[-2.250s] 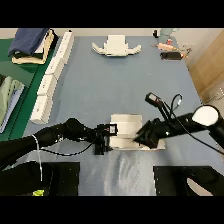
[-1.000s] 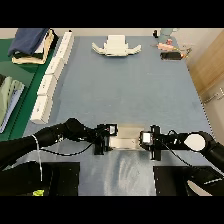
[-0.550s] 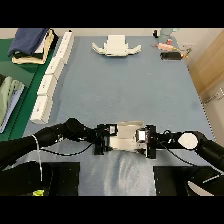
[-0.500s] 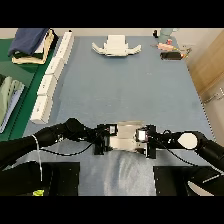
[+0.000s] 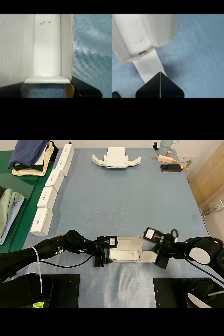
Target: Fold the box.
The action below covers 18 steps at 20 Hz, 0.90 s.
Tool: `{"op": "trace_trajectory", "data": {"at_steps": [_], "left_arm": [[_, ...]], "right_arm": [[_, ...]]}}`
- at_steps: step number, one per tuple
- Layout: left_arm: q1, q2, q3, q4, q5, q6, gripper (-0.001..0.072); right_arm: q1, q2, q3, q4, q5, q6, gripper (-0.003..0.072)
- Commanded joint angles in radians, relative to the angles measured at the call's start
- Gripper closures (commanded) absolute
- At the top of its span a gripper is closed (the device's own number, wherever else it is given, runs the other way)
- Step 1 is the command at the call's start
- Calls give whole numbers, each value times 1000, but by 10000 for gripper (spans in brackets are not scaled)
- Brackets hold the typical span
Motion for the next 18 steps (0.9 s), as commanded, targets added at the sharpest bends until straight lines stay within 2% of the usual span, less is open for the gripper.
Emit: {"op": "trace_trajectory", "data": {"at_steps": [1, 3, 5, 9, 12, 18], "left_arm": [[0, 1, 0, 1, 0, 1, 298], [0, 1, 0, 1, 0, 1, 298], [0, 1, 0, 1, 0, 1, 298], [0, 1, 0, 1, 0, 1, 298], [0, 1, 0, 1, 0, 1, 298], [0, 1, 0, 0, 0, 1, 298]], "right_arm": [[-13, 72, 53, -447, 228, 852, 682], [-58, 68, 42, -413, 298, 1059, 682], [-100, 41, 9, -295, 240, 1072, 682], [-151, -106, -69, -2, 88, 891, 683], [-150, -169, -59, 205, 75, 721, 684], [-150, -59, -18, 273, 106, 701, 683]]}}
